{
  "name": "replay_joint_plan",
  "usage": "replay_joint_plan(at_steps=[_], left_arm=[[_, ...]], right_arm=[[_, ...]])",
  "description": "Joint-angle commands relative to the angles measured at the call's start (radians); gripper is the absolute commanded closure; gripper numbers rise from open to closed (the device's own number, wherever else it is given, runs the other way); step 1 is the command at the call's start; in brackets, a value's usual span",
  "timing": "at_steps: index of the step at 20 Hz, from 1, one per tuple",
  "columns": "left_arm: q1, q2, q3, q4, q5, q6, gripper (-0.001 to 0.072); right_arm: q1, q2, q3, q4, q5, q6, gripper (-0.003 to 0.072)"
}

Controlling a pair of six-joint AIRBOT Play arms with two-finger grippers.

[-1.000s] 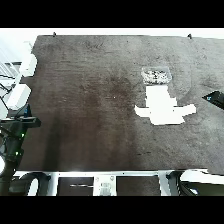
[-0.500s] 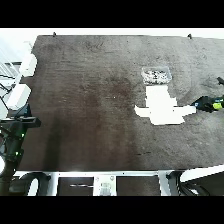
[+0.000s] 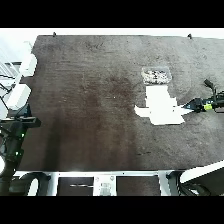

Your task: Fold the box and place the chain.

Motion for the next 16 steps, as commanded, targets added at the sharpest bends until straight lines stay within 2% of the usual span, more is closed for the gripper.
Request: replay_joint_plan(at_steps=[1, 2, 5, 10, 13, 16], left_arm=[[0.001, 0.0, 0.001, 0.0, 0.0, 0.0, 0.069], [0.001, 0.0, 0.001, 0.0, 0.0, 0.0, 0.069], [0.001, 0.0, 0.001, 0.0, 0.0, 0.0, 0.069], [0.001, 0.0, 0.001, 0.0, 0.0, 0.0, 0.069], [0.001, 0.0, 0.001, 0.0, 0.0, 0.0, 0.069], [0.001, 0.0, 0.001, 0.0, 0.0, 0.0, 0.069]], right_arm=[[0.003, -0.005, -0.019, 0.052, 0.043, -0.031, 0.0648], [0.003, 0.003, -0.039, 0.054, 0.05, -0.028, 0.0675], [0.003, 0.074, -0.154, 0.091, 0.021, -0.032, 0.0676], [0.034, 0.261, -0.434, 0.312, -0.079, -0.058, 0.0677], [0.114, 0.384, -0.603, 0.397, -0.184, -0.063, 0.0677], [0.232, 0.479, -0.703, 0.48, -0.266, -0.035, 0.0677]])
